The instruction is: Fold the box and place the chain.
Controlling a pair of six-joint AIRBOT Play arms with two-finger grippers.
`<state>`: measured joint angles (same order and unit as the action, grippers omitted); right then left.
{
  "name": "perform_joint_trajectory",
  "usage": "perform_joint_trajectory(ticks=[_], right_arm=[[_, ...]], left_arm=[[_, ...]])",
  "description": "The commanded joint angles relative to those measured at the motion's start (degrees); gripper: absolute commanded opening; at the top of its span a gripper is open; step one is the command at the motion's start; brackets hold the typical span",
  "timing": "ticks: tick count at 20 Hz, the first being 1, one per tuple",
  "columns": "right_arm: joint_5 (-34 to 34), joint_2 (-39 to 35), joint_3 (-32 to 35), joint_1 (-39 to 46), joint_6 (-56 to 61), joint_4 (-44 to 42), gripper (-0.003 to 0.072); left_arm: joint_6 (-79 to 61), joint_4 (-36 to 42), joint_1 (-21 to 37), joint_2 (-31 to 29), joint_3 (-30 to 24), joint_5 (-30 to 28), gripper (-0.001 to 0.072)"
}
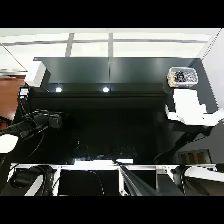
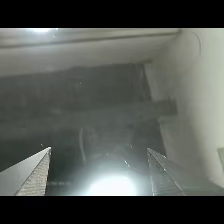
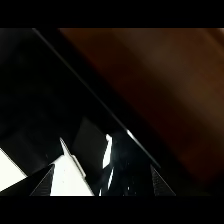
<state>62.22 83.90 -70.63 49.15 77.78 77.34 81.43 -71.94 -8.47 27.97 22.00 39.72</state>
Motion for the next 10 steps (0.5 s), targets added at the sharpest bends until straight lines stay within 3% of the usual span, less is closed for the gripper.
perform_joint_trajectory(ticks=[1, 3, 4, 5, 7, 8, 10], right_arm=[[13.25, 10.69, -7.17, 1.6, -12.46, -4.57, 0.072], [12.41, 12.83, -7.17, -0.09, -17.73, -5.14, 0.0711], [11.82, 13.51, -7.17, -0.72, -18.88, -5.49, 0.0551], [10.6, 13.77, -7.17, -1.16, -19.17, -5.57, 0.0457], [9.77, 13.75, -7.65, -1.31, -19.65, -5.55, 0.0097], [10.91, 13.73, -8.17, -1.29, -20.74, -5.6, 0.0006], [14.84, 13.2, -8.57, -1.29, -24.33, -8.0, 0.0008]], left_arm=[[0.07, 1.84, 0.02, 0.26, 0.02, 1.42, 0.0709], [0.07, 3.06, 0.02, 0.26, 0.02, 1.44, 0.0709], [0.07, 3.61, 0.02, 0.28, 0.02, 1.42, 0.0709], [0.07, 3.67, 0.02, 0.28, 0.02, 1.42, 0.0709], [0.07, 3.67, 0.02, 0.28, 0.02, 1.44, 0.0709], [0.07, 3.67, 0.02, 0.28, 0.02, 1.42, 0.0709], [0.02, 3.61, 0.02, 0.28, 0.02, 1.29, 0.0709]])
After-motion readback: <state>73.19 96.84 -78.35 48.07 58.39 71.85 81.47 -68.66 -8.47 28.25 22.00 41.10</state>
